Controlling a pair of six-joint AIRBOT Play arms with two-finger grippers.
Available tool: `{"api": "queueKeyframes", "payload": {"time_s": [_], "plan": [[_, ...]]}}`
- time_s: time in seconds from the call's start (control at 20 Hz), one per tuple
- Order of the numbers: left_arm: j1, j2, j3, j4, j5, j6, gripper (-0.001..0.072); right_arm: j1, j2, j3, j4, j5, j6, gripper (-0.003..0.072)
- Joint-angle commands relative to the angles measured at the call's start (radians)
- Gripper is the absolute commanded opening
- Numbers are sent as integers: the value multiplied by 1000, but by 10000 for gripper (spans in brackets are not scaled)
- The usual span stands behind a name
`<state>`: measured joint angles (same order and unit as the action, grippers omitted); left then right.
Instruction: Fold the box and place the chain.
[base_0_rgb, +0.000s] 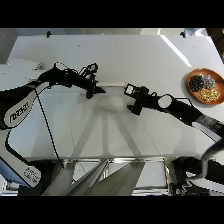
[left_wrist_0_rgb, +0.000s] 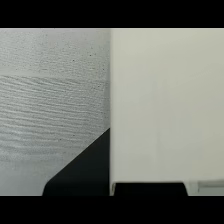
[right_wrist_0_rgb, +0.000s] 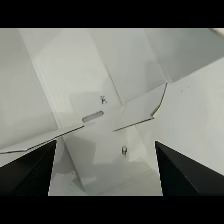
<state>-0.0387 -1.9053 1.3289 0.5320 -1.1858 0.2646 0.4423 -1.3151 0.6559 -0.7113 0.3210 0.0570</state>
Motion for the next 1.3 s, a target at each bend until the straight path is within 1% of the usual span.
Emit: {"api": "queueKeyframes", "payload": {"time_s": [0.0, 0.2, 0.35, 0.45, 0.55, 0.65, 0.7, 0.9, 1.05, 1.2, 1.25], "plan": [[0, -1, 0, 0, 0, 0, 14, -2, 0, 2, -119, 26, 78, 688], [0, -1, 0, 0, 0, 0, 14, 24, 0, 2, -119, 109, 77, 688], [0, -1, 0, 0, 0, 0, 14, 51, 0, 2, -77, 117, 77, 688], [0, -1, 0, 0, 0, 0, 14, 57, 0, 2, -39, 90, 76, 688], [0, -1, 0, 0, 0, 0, 14, 56, 0, 2, -37, 24, 82, 688], [0, -1, 0, 0, 0, 0, 14, 56, 0, 2, -37, -63, 141, 688], [0, -1, 0, 0, 0, 0, 14, 56, 0, 2, -37, -79, 145, 688], [0, -1, 0, 0, 0, 0, 14, 56, 0, 3, -47, -79, 117, 688], [0, -1, 0, 0, 0, 0, 14, 49, 0, 5, -47, -103, 110, 688], [0, -1, 0, 0, 0, 0, 14, 10, 0, 33, -48, 7, 81, 688], [0, -1, 0, 0, 0, 0, 14, 1, 0, 40, -47, 20, 72, 688]]}}
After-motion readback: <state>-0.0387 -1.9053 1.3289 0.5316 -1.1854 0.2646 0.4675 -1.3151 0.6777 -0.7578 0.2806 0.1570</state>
